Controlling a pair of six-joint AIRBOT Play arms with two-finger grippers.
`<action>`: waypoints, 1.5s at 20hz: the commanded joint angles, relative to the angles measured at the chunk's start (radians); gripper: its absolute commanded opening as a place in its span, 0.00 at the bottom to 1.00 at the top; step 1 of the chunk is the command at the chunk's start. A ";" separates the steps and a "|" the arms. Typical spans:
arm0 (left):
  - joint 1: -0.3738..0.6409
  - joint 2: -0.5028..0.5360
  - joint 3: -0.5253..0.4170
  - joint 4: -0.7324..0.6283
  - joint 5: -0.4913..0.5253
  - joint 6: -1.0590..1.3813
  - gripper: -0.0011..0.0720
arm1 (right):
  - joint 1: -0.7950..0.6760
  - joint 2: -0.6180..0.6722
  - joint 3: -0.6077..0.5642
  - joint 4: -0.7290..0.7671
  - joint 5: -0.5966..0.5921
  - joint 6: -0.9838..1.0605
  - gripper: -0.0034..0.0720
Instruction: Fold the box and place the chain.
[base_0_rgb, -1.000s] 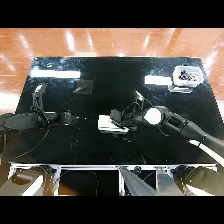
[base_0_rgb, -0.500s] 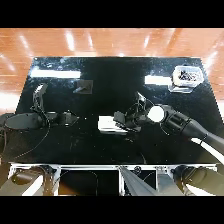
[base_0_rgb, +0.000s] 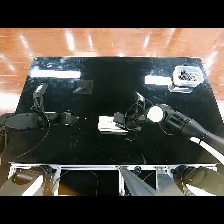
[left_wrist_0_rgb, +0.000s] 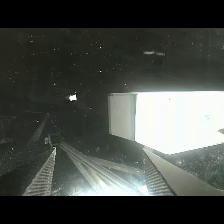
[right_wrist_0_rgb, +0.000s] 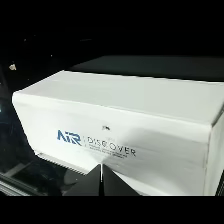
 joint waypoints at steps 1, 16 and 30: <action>0.001 0.000 0.001 0.000 -0.001 0.000 0.88 | 0.000 -0.002 -0.001 -0.019 -0.001 -0.002 0.09; 0.001 0.000 0.056 -0.007 0.030 0.012 0.88 | -0.032 0.056 0.010 0.023 0.055 -0.077 0.09; -0.137 -0.391 0.440 -0.241 0.230 1.025 0.89 | -0.383 0.309 0.010 -0.337 0.409 -0.146 0.09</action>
